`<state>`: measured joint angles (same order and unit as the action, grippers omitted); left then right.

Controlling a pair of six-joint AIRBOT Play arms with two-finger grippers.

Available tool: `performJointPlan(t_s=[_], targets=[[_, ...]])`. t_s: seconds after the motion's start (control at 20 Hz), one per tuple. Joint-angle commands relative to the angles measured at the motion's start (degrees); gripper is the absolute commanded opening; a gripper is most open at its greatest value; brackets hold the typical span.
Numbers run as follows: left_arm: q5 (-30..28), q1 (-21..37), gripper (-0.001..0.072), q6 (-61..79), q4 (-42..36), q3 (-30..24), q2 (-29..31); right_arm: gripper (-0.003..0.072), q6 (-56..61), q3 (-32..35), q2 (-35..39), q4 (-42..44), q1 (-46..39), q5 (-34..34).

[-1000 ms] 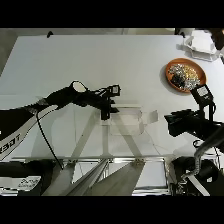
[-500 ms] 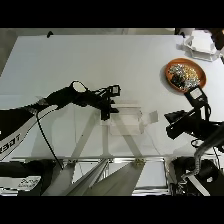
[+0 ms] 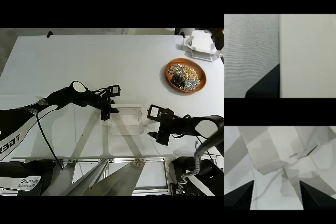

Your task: Fold the box and place the chain.

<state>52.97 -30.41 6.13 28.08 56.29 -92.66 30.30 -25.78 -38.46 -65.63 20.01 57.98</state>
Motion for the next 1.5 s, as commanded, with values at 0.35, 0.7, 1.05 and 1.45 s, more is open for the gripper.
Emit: performJointPlan(t_s=[0.35,0.7,1.05,1.45], targets=[[-0.02,-0.04,0.0012,0.0,0.0,0.02,-0.02,0.068,-23.3,10.93,-3.21,2.45,6.05,-14.43],[-0.02,-0.04,0.0012,0.0,-0.02,0.02,-0.02,0.0661,-19.63,11.17,-4.68,2.95,9.68,-21.84],[-0.02,-0.04,0.0012,0.0,-0.04,0.02,-0.02,0.0661,-17.29,11.45,-6.43,3.08,9.68,-27.67],[-0.02,-0.04,0.0012,0.0,-0.15,0.02,-0.02,0.0662,-16.59,12.7,-6.45,3.19,14.21,-29.05]])
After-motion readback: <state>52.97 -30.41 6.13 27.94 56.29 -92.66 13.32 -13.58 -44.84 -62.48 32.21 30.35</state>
